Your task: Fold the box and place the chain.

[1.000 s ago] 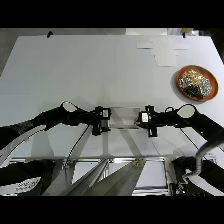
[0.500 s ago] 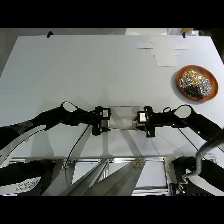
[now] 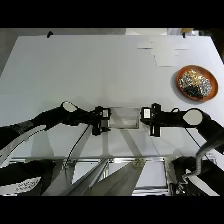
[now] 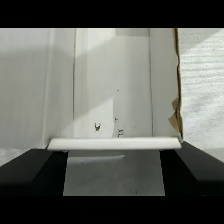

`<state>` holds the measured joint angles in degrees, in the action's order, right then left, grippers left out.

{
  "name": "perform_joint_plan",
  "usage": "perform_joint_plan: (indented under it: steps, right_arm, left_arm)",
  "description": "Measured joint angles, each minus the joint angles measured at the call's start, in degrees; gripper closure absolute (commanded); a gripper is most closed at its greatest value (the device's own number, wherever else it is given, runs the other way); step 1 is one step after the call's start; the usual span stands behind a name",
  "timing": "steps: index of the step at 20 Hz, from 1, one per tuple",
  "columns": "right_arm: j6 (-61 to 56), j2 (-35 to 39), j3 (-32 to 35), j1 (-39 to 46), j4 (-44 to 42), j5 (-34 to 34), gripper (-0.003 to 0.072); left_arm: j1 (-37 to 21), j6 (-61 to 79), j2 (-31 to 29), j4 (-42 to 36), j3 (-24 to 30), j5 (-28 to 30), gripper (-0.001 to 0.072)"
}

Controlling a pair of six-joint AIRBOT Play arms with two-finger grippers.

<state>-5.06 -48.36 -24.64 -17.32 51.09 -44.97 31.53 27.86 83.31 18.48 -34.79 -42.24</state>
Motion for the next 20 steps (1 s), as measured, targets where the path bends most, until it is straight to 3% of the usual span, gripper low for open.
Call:
perform_joint_plan:
  steps: [6, 11, 14, 20]
  right_arm:
    - [-29.2, 6.2, 0.0, 6.0, 6.9, 6.7, 0.0666]
    - [-56.6, 1.8, 0.0, 15.5, 13.0, 1.0, 0.0666]
    - [-63.3, -4.0, 0.0, 16.9, 10.7, -3.8, 0.0666]
    - [-65.7, -10.5, 0.0, 15.0, 4.7, -8.3, 0.0666]
  left_arm:
    - [0.0, 0.0, 0.0, 0.0, 0.0, 0.0, 0.0573]
    - [0.0, 0.0, 0.0, 0.0, 0.0, 0.0, 0.0573]
    - [0.0, 0.0, 0.0, 0.0, 0.0, 0.0, 0.0573]
    - [0.0, 0.0, 0.0, 0.0, 0.0, 0.0, 0.0573]
